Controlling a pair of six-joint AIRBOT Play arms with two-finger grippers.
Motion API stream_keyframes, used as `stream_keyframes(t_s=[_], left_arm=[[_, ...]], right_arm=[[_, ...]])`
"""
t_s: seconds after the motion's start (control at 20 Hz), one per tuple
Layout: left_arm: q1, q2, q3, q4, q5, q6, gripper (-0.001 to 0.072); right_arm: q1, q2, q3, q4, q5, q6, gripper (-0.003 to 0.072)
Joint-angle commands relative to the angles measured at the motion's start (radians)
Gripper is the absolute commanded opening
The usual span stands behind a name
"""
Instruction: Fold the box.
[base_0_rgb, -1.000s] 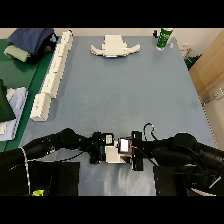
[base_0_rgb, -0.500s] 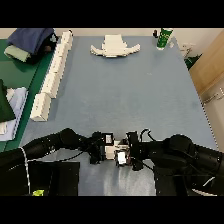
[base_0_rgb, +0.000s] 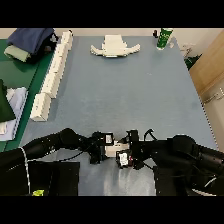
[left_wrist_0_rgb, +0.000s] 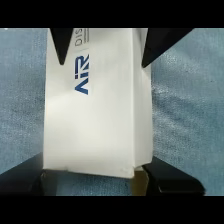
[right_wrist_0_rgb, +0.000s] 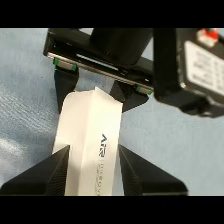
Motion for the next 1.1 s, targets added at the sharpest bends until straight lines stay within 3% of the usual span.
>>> stream_keyframes(t_s=[0.0, 0.45, 1.05], left_arm=[[0.000, 0.000, 0.000, 0.001, 0.000, 0.001, 0.0472], [0.000, 0.000, 0.000, 0.001, 0.000, 0.002, 0.0472], [0.000, 0.000, 0.000, 0.001, 0.000, 0.001, 0.0472]], right_arm=[[-0.001, 0.019, 0.001, -0.053, 0.001, 0.004, 0.0470], [-0.001, 0.023, 0.005, -0.117, 0.048, 0.032, 0.0465], [0.000, -0.050, 0.005, -0.083, 0.036, 0.048, 0.0444]])
